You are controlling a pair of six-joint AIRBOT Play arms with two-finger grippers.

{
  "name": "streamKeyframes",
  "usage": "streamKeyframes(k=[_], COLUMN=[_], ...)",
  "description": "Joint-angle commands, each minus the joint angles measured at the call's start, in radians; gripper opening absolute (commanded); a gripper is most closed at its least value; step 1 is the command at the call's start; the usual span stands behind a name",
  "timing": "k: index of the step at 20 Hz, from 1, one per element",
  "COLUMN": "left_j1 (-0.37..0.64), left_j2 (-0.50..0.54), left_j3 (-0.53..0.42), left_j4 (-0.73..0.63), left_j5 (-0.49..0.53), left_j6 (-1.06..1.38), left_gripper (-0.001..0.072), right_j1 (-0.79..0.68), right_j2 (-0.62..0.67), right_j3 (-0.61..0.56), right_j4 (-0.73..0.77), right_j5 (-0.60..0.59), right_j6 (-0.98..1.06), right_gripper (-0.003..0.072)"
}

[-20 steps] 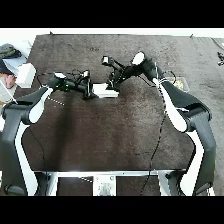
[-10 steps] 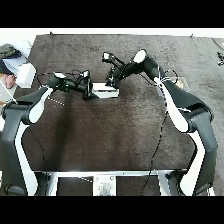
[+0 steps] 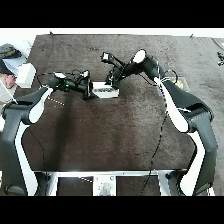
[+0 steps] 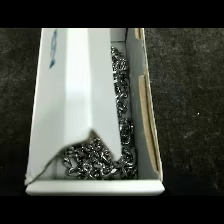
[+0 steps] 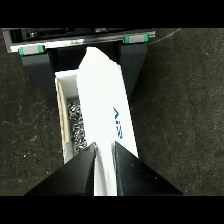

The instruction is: Fold the box and place the chain.

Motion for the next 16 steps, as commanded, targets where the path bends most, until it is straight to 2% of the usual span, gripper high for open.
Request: streamKeyframes(k=[1, 16], left_j1=[0.0, 0.0], left_j2=[0.0, 0.0], left_j3=[0.0, 0.0], left_j4=[0.0, 0.0], left_j5=[0.001, 0.001], left_j6=[0.0, 0.0], left_gripper=[0.0282, 0.0282], right_j1=[-0.001, -0.001], right_j2=[0.0, -0.012], right_j3=[-0.002, -0.021], right_j4=[-0.03, -0.052], right_j5=[0.025, 0.061], right_j6=[0.005, 0.039], right_gripper=[0.0177, 0.0177])
